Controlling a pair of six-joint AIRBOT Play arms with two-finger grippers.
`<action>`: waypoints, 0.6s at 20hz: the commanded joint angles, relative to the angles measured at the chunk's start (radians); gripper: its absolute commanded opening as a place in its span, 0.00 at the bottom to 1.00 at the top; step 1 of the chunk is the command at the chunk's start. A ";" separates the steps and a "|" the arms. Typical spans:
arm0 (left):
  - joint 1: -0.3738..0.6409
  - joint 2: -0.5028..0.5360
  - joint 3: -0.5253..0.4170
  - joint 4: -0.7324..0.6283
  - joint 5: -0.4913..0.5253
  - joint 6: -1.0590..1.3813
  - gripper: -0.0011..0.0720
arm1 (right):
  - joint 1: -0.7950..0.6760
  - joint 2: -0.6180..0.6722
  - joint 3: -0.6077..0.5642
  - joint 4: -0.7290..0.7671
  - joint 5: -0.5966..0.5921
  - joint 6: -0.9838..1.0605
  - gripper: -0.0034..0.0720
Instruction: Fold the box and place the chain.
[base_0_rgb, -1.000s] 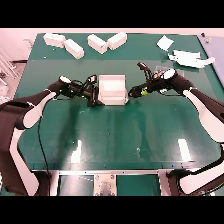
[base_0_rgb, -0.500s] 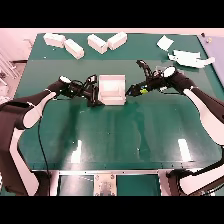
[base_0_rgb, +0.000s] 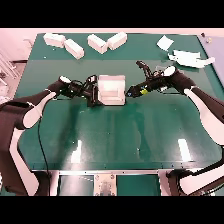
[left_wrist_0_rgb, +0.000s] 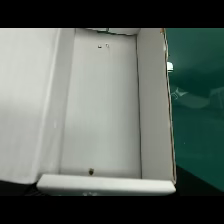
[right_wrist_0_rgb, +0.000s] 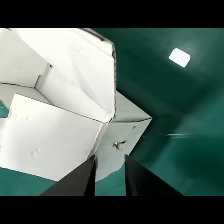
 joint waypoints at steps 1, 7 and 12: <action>0.000 0.000 0.000 -0.002 0.002 -0.002 0.87 | 0.001 0.001 0.012 0.008 0.043 0.003 0.38; 0.000 0.000 0.000 -0.002 0.002 -0.002 0.87 | 0.001 0.000 0.038 0.031 0.055 0.002 0.41; 0.000 0.000 0.000 -0.002 0.001 -0.003 0.87 | 0.001 -0.006 0.033 0.006 0.042 0.003 0.47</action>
